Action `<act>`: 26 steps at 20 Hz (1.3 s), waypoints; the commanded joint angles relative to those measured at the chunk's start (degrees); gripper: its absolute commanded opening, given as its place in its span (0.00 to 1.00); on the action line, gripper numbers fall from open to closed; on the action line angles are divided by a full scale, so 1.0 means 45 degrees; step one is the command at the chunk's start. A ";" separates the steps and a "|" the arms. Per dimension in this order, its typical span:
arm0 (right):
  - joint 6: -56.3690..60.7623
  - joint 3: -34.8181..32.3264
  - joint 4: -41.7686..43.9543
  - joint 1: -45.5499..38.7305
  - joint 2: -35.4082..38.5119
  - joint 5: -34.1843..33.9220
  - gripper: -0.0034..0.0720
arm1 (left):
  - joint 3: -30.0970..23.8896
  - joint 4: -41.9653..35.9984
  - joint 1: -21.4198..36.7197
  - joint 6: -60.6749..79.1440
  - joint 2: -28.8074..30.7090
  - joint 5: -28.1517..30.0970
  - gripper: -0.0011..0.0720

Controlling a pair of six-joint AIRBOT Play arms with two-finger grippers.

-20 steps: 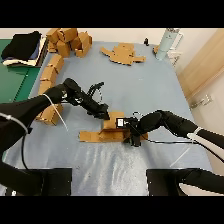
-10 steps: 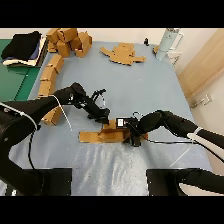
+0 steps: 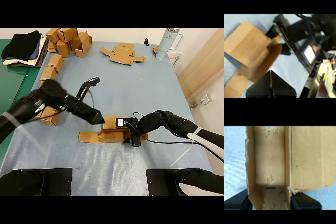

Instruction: Fold the box.

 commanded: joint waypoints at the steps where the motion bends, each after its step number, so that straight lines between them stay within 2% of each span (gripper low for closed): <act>1: 0.0005 -0.0005 0.0005 0.0010 -0.0010 0.0015 0.74 | -0.1637 0.0792 -0.0107 0.2531 0.2463 0.0121 0.03; 5: 0.0005 -0.0010 0.0005 0.0010 -0.0010 0.0005 0.74 | -0.2579 0.2074 -0.0185 0.5498 0.3079 0.0529 0.03; 8: 0.0005 -0.0010 0.0010 0.0010 -0.0010 0.0005 0.74 | -0.3366 0.1399 -0.0015 0.9360 0.3031 0.2108 0.04; 9: 0.0005 -0.0005 0.0005 0.0010 -0.0010 0.0010 0.74 | -0.3691 0.0539 0.0175 1.0686 0.2929 0.2778 0.31; 10: 0.0005 -0.0005 -0.0005 0.0000 -0.0010 0.0010 0.74 | -0.3939 -0.0291 0.0253 1.1919 0.2705 0.3162 0.90; 11: 0.0005 -0.0010 -0.0005 0.0000 -0.0010 0.0005 0.74 | -0.4085 -0.0738 0.0238 1.2594 0.2429 0.3293 0.97; 14: 0.0005 -0.0010 0.0000 0.0005 -0.0010 0.0005 0.74 | -0.4158 -0.0816 0.0049 1.3323 0.1112 0.3468 0.97; 17: 0.0005 -0.0005 0.0000 0.0000 -0.0010 0.0005 0.74 | -0.4080 -0.0850 -0.0272 1.3474 -0.0049 0.4367 0.96; 18: 0.0005 -0.0010 0.0000 0.0005 -0.0010 0.0005 0.74 | -0.4056 -0.0855 -0.0379 1.3474 -0.0277 0.4512 0.89; 20: 0.0005 -0.0010 0.0000 0.0000 -0.0010 0.0005 0.74 | -0.3973 -0.0874 -0.0670 1.3474 -0.0578 0.4430 0.68; 23: 0.0005 -0.0010 0.0000 0.0000 -0.0005 0.0005 0.74 | -0.3832 -0.1365 -0.1005 1.3474 -0.0976 0.5032 0.60; 24: 0.0005 -0.0010 0.0000 0.0005 -0.0010 0.0005 0.74 | -0.3755 -0.1452 -0.1059 1.3469 -0.1093 0.5319 0.37; 25: 0.0005 -0.0010 0.0000 0.0000 -0.0010 0.0005 0.74 | -0.3667 -0.1452 -0.1122 1.3464 -0.1161 0.5343 0.32; 26: 0.0005 -0.0010 0.0000 0.0000 -0.0010 0.0010 0.74 | -0.3599 -0.1496 -0.1146 1.3386 -0.1180 0.5304 0.32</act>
